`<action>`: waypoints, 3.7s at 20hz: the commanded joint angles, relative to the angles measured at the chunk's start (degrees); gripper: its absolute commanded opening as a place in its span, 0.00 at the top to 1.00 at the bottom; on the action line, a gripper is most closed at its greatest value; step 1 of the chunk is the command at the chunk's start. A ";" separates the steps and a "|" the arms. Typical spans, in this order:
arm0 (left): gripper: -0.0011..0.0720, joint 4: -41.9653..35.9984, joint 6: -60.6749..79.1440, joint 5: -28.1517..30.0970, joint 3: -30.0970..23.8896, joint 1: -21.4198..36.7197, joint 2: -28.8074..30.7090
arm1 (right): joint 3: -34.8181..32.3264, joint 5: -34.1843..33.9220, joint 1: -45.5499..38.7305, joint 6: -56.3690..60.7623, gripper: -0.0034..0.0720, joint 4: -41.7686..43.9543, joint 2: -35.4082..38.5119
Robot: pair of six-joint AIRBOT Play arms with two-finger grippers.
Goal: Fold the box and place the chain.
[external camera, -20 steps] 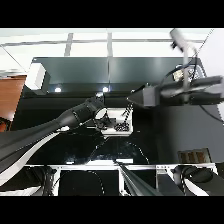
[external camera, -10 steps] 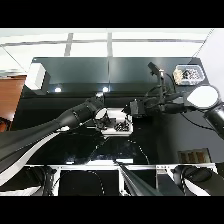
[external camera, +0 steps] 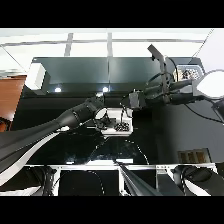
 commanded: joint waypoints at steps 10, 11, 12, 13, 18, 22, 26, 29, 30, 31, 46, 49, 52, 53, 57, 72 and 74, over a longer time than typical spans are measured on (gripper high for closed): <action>0.95 0.02 0.00 0.00 0.04 0.00 0.02 | -9.25 -2.56 1.31 4.68 0.59 -8.35 -0.72; 0.95 0.02 0.00 0.00 0.04 0.00 0.02 | -9.22 -1.90 0.28 4.63 0.59 -8.96 -0.66; 0.94 0.00 0.00 0.02 0.04 0.00 0.02 | -9.22 -0.92 -1.57 4.59 0.59 -9.11 -0.50; 0.94 0.00 0.00 0.02 0.04 0.00 0.02 | -9.22 0.26 -4.39 3.96 0.59 -9.35 -0.22; 0.95 -0.02 0.00 0.02 0.04 0.00 0.02 | -9.25 2.56 -17.86 2.99 0.66 -26.10 0.57; 0.94 0.57 0.00 -1.27 0.04 0.02 0.02 | -9.25 2.10 -20.22 4.13 0.66 -35.71 0.57; 0.94 0.28 -0.07 -1.07 0.42 0.09 0.09 | -9.25 0.46 -20.22 4.09 0.66 -35.01 0.57; 0.94 0.24 -0.44 -1.07 0.42 0.02 0.52 | -9.25 0.26 -20.22 4.02 0.66 -34.99 0.57; 0.94 0.48 -1.51 -0.85 0.42 0.00 0.96 | -9.25 0.15 -20.22 4.00 0.65 -34.99 0.57; 0.84 0.48 -1.75 -0.55 0.42 0.00 1.46 | -9.25 0.13 -20.22 4.00 0.65 -34.99 0.57; 0.33 14.36 13.97 -16.37 -6.38 7.93 25.57 | -9.25 0.13 -20.22 4.04 0.65 -34.97 0.57; 0.33 2.60 35.34 -6.93 -14.82 19.47 31.76 | -9.42 0.13 -20.22 4.20 0.65 -34.12 0.55; 0.29 -25.90 75.03 -0.48 -24.00 28.39 36.92 | -9.53 0.09 -20.22 4.24 0.65 -33.03 0.55; 0.17 -30.01 82.36 -0.55 -26.75 29.77 37.00 | -9.53 -0.02 -20.22 4.24 0.65 -33.03 0.55; 0.01 -31.19 99.23 7.39 -36.09 28.13 36.09 | -9.53 -0.59 -20.22 4.28 0.65 -33.05 0.55; 0.01 -50.80 145.96 14.36 -32.26 27.56 17.35 | -9.55 -1.11 -20.22 7.87 0.65 -33.05 0.55; 0.01 -56.74 149.20 13.31 -30.75 28.55 14.29 | -9.55 -1.16 -20.22 7.87 0.65 -33.05 0.55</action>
